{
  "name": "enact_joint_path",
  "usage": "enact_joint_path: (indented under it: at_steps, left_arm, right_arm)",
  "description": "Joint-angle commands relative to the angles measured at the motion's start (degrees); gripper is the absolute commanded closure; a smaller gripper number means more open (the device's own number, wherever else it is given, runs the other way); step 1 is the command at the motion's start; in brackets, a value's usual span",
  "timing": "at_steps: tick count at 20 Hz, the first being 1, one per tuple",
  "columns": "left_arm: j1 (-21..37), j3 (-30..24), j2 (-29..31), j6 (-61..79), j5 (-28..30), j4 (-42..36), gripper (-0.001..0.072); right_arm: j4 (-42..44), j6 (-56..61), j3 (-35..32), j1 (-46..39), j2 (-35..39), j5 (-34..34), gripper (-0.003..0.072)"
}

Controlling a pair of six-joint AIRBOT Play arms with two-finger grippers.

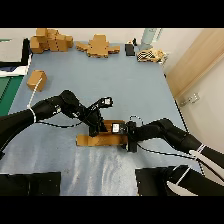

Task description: Fold the box.

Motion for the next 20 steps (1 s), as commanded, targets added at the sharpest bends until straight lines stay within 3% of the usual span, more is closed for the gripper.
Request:
enact_joint_path:
  at_steps: [1, 11, 20]
  left_arm:
    - [0.0, -0.04, 0.02, 0.02, 0.04, 0.0, 0.0696]
    - [0.0, -0.04, 0.02, 0.02, 0.02, 0.0, 0.0696]
    - [0.0, -0.04, 0.02, 0.02, 0.02, 0.0, 0.0696]
  right_arm:
    - [1.11, -2.58, -0.02, 0.07, -0.94, 1.25, -0.0029]
    - [9.68, -7.37, -0.04, -4.31, -2.01, 0.02, -0.0023]
    - [9.53, -10.6, -0.15, -4.98, -3.23, -2.01, -0.002]
